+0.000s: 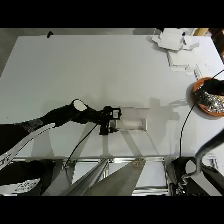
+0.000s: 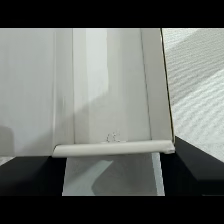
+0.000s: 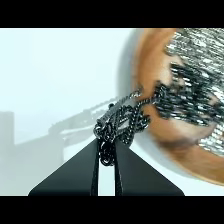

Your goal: Fold the box and place the chain.

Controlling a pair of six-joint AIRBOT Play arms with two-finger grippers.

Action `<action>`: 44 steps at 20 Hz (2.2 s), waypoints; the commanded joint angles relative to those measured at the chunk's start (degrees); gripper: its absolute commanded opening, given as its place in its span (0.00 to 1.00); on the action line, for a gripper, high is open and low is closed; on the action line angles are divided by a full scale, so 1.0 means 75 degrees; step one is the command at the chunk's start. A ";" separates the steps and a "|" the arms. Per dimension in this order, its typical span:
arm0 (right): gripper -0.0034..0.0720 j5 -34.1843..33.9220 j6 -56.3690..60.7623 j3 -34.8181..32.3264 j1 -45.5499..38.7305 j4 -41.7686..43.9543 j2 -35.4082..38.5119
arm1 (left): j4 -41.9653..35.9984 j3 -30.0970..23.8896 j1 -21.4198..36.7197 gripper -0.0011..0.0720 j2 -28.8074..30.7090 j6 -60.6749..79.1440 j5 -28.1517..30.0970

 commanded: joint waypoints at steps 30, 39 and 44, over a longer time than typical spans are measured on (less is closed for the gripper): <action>0.08 0.1498 0.0627 -0.2460 0.2833 -0.0385 0.0560 | 0.0003 0.0000 0.0006 0.36 0.0003 0.0000 0.0003; 0.47 0.0367 0.0312 -0.2850 0.2836 -0.0673 0.0560 | 0.0003 0.0000 0.0006 0.36 0.0003 0.0000 0.0003; 0.46 -0.0618 -0.3118 -0.2850 0.3209 0.0997 0.0557 | 0.0003 0.0000 0.0006 0.36 0.0003 0.0000 0.0000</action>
